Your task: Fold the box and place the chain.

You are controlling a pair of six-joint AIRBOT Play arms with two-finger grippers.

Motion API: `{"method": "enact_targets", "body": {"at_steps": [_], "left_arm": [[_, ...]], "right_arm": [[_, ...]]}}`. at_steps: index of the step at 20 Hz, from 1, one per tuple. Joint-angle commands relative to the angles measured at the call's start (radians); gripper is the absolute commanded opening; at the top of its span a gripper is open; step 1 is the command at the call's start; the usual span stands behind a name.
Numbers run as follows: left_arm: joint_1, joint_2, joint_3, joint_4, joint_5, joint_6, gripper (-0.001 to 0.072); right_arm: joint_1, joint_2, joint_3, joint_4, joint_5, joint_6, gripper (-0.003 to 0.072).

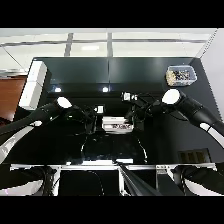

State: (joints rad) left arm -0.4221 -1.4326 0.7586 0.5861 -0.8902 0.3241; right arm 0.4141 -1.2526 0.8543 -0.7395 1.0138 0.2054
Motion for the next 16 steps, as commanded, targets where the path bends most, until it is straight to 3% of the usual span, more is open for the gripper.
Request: {"method": "enact_targets", "body": {"at_steps": [1,2,4,11,13,16], "left_arm": [[-0.001,0.000,0.000,0.000,0.000,0.002,0.0402],[-0.001,0.000,0.000,0.000,0.000,0.002,0.0401],[-0.001,0.000,0.000,0.000,0.000,0.002,0.0402],[-0.001,0.000,0.000,0.000,0.000,0.002,0.0401],[-0.001,0.000,0.000,0.000,0.000,0.002,0.0401],[-0.001,0.000,0.000,0.000,0.000,0.001,0.0402]], "right_arm": [[0.001,-0.001,-0.011,-0.004,0.008,0.003,0.0204],[0.003,-0.001,-0.017,-0.007,0.008,0.003,0.0204],[0.019,-0.001,-0.022,-0.040,0.000,0.003,0.0311],[0.029,0.000,-0.023,-0.047,0.002,0.027,0.0311],[0.025,0.015,-0.018,-0.044,0.048,0.147,0.0310],[0.022,0.073,-0.018,0.002,0.134,0.485,0.0309]]}}
